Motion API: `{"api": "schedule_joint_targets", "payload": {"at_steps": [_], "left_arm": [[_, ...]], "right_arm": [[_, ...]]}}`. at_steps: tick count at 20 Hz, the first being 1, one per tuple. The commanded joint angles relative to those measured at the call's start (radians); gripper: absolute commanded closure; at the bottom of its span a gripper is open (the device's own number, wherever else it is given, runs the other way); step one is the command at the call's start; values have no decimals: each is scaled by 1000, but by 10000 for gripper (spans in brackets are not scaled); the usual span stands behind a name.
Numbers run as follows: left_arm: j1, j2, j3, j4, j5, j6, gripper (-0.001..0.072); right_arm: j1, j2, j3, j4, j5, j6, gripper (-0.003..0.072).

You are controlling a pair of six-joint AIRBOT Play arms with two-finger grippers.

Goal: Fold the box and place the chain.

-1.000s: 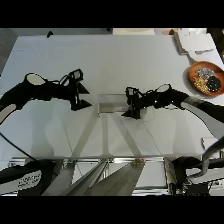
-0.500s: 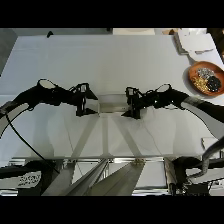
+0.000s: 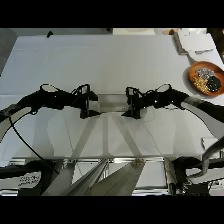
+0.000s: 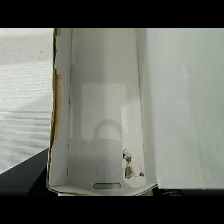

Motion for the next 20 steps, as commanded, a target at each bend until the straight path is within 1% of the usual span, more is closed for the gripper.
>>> {"api": "schedule_joint_targets", "payload": {"at_steps": [1, 4, 8, 10, 14, 20], "left_arm": [[-12, 0, -2, 13, -5, -51, 9], [-16, -3, -2, 37, 6, -55, 9], [-16, -16, -2, 31, 66, -57, 10], [-16, -35, -2, 6, 69, -56, 10], [-27, -71, -2, 3, 97, -48, 10], [-53, -72, -2, 16, 127, -50, 11]], "right_arm": [[0, 0, 0, 0, 1, 0, 223], [0, 0, 0, 0, 0, 0, 223], [0, 0, 0, 0, 0, 0, 223], [0, 0, 0, 0, 0, 0, 223], [0, 0, 0, 0, 1, 0, 223], [0, 0, 0, 0, 1, 0, 223]]}}
